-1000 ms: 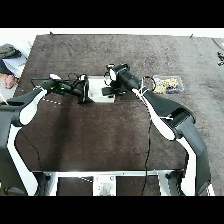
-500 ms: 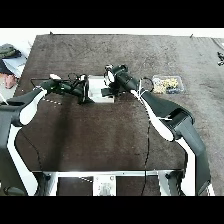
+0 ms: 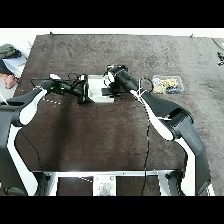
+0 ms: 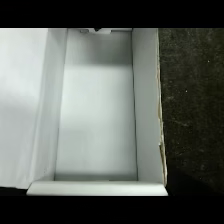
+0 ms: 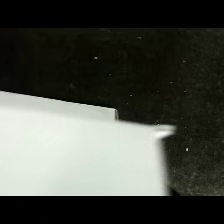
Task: Fold the box and place the chain.
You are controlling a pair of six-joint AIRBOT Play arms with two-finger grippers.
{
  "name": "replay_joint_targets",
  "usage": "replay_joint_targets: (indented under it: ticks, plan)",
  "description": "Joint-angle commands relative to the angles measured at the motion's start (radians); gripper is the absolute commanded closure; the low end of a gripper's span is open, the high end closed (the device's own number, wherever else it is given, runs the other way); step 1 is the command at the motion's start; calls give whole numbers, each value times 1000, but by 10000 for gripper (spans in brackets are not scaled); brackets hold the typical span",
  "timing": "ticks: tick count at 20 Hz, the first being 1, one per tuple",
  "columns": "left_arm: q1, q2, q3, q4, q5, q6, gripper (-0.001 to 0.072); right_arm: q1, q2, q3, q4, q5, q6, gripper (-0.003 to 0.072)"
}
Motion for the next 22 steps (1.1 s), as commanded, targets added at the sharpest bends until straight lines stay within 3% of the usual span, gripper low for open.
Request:
replay_joint_targets:
  ticks: [1,7,8,9,12,13,14,15,22]
  plan:
    - [0,-1,0,0,0,0,243,0,0,1,1,2,37,558]
    - [0,-1,0,0,0,0,243,0,0,1,1,13,86,560]
    - [0,-1,0,0,0,0,243,0,0,1,1,14,86,581]
    - [0,-1,0,0,0,0,243,0,0,1,1,13,87,648]
    - [0,-1,0,0,0,0,243,0,0,1,1,14,87,646]
    - [0,-1,0,0,0,0,242,0,0,1,1,13,86,565]
    - [0,-1,0,0,0,0,243,0,1,1,1,14,86,365]
    - [0,-1,0,0,0,0,243,0,4,1,1,14,86,292]
    - [0,-1,0,0,0,1,243,0,54,1,-6,37,59,290]
